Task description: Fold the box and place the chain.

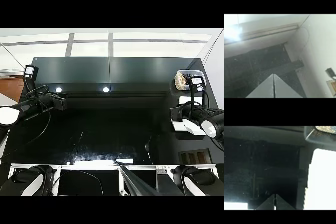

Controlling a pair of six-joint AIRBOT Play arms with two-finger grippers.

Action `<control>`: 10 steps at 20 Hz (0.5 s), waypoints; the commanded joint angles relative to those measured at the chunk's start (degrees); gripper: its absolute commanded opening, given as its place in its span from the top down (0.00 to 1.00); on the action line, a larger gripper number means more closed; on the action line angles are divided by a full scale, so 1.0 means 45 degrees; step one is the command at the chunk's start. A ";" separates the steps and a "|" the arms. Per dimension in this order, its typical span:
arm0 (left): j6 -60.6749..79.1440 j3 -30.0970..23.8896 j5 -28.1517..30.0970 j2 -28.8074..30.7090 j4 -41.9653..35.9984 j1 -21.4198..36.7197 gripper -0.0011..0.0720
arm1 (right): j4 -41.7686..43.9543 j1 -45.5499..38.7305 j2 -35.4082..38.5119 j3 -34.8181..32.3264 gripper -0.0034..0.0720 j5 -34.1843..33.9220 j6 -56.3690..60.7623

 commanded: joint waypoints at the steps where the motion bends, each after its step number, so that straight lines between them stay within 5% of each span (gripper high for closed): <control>1: 0.0000 -0.0005 0.0005 0.0005 0.0005 0.0010 0.94 | 0.0005 0.0005 0.0005 -0.0005 0.91 0.0000 0.0005; 10: 0.0000 -0.0005 0.0476 0.0005 0.0005 0.0010 0.94 | 0.0005 0.0010 0.0005 -0.0005 0.91 0.0000 0.0005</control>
